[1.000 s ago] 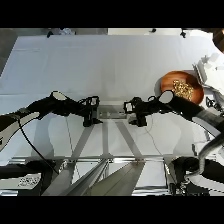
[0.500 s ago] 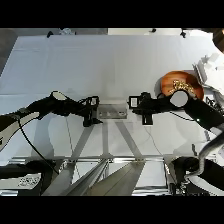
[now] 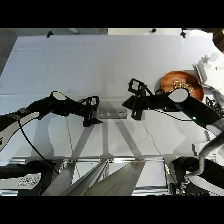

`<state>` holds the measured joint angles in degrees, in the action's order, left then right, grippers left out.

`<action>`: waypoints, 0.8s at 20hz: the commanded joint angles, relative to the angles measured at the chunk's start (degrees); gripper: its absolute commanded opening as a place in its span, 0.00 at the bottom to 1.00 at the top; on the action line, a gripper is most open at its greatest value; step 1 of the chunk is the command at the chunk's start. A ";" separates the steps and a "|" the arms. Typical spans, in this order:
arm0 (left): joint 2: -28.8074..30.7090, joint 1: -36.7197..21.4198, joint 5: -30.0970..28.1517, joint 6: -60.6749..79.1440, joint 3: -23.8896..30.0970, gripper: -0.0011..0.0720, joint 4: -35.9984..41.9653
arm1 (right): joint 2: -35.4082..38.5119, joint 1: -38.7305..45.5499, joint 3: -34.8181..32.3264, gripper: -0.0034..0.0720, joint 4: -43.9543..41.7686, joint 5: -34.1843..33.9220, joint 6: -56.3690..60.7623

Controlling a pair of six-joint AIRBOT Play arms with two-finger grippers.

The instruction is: Fold the box and place the chain.

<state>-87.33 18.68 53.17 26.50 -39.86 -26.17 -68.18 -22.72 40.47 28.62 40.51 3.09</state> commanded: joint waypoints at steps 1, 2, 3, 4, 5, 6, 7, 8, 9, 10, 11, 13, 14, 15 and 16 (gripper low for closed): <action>0.02 0.00 0.00 0.02 0.00 0.31 -0.02 | -4.87 -0.07 0.07 0.06 -10.51 -12.66 0.11; 0.02 0.00 0.00 0.02 0.00 0.31 -0.02 | -6.14 -0.07 0.07 0.06 -11.26 -13.64 0.07; 0.02 -0.02 0.00 0.04 0.00 0.31 -0.02 | -7.23 -0.07 0.07 0.06 -10.32 -13.40 0.04; 0.02 -0.02 0.00 0.04 0.00 0.31 -0.02 | -8.13 -0.07 0.07 0.06 -9.01 -12.20 0.04; 0.02 -0.02 0.00 0.02 0.00 0.31 -0.02 | -8.76 -0.07 0.07 0.06 -8.33 -10.88 0.04; 0.02 0.00 0.00 0.04 0.00 0.31 -0.02 | -9.20 -0.07 0.07 0.06 -7.45 -9.53 0.04; 0.02 0.00 0.02 0.04 0.00 0.31 -0.02 | -9.20 -0.07 0.07 0.06 -6.47 -8.94 0.07; 0.02 0.00 0.00 0.02 0.00 0.31 -0.02 | -9.11 -0.07 0.07 0.06 -5.92 -8.31 0.07; 0.04 0.00 0.00 0.04 0.00 0.31 -0.02 | -8.92 -0.07 0.07 0.06 -5.92 -8.17 0.07; 0.04 -0.02 0.00 0.04 0.00 0.31 -0.02 | -8.28 -0.07 0.07 0.06 -5.92 -8.13 0.07; 0.02 0.00 0.00 0.04 0.00 0.31 -0.02 | -7.19 -0.04 0.07 0.06 -5.90 -8.15 0.07; 0.02 -0.02 0.00 0.04 0.00 0.31 -0.02 | -3.56 -0.04 0.13 0.06 -3.52 -8.00 0.11; 0.04 -0.02 0.00 0.02 0.00 0.31 -0.02 | -1.29 0.00 0.13 0.06 -0.94 -6.69 0.17; 0.02 -0.02 0.02 0.02 0.00 0.31 -0.02 | 0.90 0.00 0.13 0.06 2.08 -4.55 0.85; 0.02 -0.02 0.00 0.04 0.00 0.31 -0.02 | 3.17 0.00 0.13 0.06 6.05 -1.44 3.30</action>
<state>-87.33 18.68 53.19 26.55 -39.86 -26.20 -69.89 -22.72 40.56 27.18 34.26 3.64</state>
